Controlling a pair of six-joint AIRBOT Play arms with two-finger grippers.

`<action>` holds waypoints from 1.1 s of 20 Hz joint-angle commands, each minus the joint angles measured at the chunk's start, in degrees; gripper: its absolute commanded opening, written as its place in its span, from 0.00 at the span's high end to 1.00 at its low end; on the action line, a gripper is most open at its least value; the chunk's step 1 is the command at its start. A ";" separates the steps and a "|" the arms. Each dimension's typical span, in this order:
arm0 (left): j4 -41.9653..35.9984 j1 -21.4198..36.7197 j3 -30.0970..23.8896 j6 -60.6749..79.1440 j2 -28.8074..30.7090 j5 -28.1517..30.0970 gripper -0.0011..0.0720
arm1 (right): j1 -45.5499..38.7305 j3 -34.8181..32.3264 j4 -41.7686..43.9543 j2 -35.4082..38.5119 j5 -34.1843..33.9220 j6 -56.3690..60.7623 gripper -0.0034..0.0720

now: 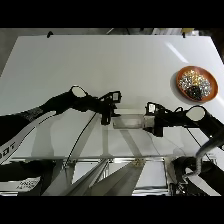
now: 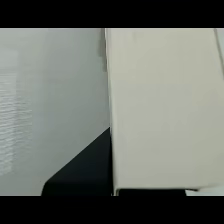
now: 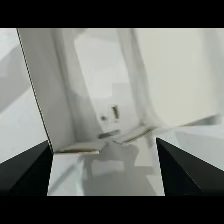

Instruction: Fold the box and place the chain.

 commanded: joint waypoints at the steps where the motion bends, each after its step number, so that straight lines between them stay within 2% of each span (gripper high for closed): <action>1: 6.12 -2.43 0.07 -0.26 0.24 1.79 0.98 | -0.02 0.02 -0.15 0.04 -1.27 -0.22 0.04; 4: 6.10 -3.39 0.07 -0.26 0.24 3.87 0.98 | -0.02 0.02 -0.22 0.04 -1.16 -0.22 0.04; 14: 6.40 -3.34 0.07 -0.26 0.26 3.78 0.97 | -0.02 0.00 -0.39 -1.84 0.17 -3.28 0.03; 22: 6.38 -3.37 0.07 -0.24 0.26 3.54 0.97 | -0.02 0.00 2.58 -7.63 -0.24 -11.61 0.04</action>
